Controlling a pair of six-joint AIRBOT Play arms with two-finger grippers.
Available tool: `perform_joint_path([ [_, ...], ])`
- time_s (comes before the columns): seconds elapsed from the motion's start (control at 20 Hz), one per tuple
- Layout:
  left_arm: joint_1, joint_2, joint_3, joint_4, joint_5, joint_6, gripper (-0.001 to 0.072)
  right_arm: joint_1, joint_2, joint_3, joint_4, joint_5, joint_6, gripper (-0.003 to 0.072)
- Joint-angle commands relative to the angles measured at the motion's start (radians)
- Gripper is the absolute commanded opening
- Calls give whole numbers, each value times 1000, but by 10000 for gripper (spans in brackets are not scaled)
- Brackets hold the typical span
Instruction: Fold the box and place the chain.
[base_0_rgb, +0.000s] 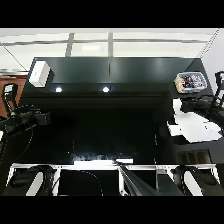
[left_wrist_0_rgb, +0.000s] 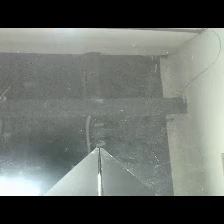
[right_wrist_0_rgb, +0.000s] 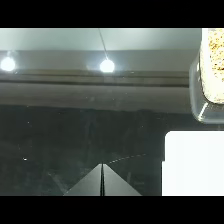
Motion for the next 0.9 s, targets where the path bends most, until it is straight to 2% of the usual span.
perform_joint_path([
  [0.0,-1,0,-1,0,0,0,25,0,0,0,0,0,0,11],
  [0.55,-1,0,-1,0,5,0,25,0,0,0,0,0,0,11],
  [0.75,-2,0,-2,-4,103,0,25,1,0,0,27,-17,0,11],
  [0.85,-2,-1,-2,-3,163,0,25,0,0,0,60,-112,0,11],
])
